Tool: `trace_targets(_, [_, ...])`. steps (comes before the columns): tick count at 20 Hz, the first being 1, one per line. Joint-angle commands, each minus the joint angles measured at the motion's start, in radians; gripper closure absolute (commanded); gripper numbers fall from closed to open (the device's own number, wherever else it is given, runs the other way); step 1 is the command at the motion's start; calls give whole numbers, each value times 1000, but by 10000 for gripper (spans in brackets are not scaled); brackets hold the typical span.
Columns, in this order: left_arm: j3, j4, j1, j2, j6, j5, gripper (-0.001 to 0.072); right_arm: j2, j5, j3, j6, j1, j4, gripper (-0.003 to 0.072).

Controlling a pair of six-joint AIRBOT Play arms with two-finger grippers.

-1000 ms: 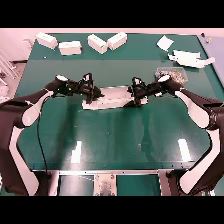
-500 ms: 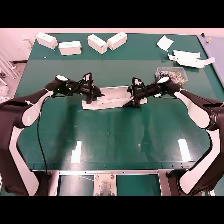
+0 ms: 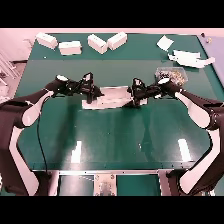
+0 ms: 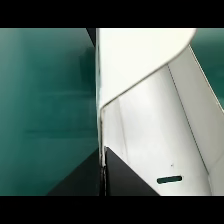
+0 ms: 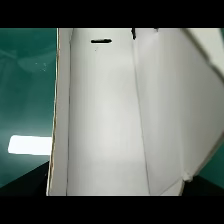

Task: Fold the box and place the chain.

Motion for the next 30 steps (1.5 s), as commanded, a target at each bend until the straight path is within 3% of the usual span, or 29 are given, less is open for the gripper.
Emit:
trace_targets(1, [0, 71, 0, -1, 0, 3, 684, 0, 30, -1, -16, -2, -5, 66])
trace_targets(19, [1, 15, 0, 0, 0, 27, 684, -5, 51, -19, -43, 4, 23, 66])
trace_targets(23, [25, 8, 0, 2, 0, -43, 684, -6, 51, -19, -43, 4, 27, 66])
trace_targets(27, [25, 6, 0, 3, 0, -49, 684, -7, 52, -19, -43, 4, 28, 67])
trace_targets(30, [25, -8, 0, 10, 0, -49, 684, -7, 56, -19, -43, 4, 28, 134])
